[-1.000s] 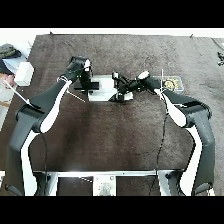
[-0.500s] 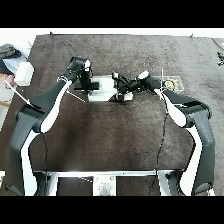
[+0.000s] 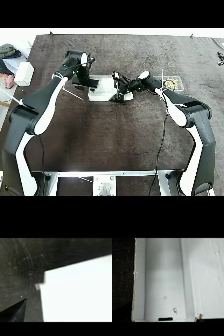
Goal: Fold the box and place the chain.
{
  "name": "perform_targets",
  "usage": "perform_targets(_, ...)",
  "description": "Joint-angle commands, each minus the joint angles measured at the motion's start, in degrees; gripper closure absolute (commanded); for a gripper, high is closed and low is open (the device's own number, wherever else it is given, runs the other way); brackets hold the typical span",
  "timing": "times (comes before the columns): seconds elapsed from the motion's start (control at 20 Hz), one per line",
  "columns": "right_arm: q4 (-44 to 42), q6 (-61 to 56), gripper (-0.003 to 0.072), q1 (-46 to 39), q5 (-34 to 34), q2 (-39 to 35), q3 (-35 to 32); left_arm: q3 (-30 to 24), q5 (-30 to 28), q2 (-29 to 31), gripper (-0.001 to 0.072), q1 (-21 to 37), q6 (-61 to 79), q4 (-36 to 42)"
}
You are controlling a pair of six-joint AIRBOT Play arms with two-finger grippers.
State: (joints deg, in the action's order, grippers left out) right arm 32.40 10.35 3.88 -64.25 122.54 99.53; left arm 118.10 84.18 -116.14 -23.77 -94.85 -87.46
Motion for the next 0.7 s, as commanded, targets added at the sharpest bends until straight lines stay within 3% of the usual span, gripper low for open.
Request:
perform_targets(0.0,-0.1,0.0,0.0314,0.1,0.0,0.0,0.0,0.0,-0.5,5.3,0.0131,0.2,8.2,0.2)
perform_targets(0.2,-0.1,0.0,0.0314,0.1,0.0,0.0,0.0,-2.3,-3.7,11.8,0.0131,0.7,16.9,1.3)
perform_targets(0.3,-0.1,0.0,0.0314,0.1,0.0,0.0,0.0,-5.3,-6.2,14.2,0.0132,3.5,22.6,8.9)
perform_targets(0.5,-0.1,0.0,0.0314,0.1,0.0,0.0,0.0,-12.5,-7.8,15.7,0.0132,14.0,42.1,32.6)
perform_targets(0.65,-0.1,0.0,0.0314,0.1,0.0,0.0,0.0,-20.2,-11.1,15.6,0.0132,20.9,56.8,37.4)
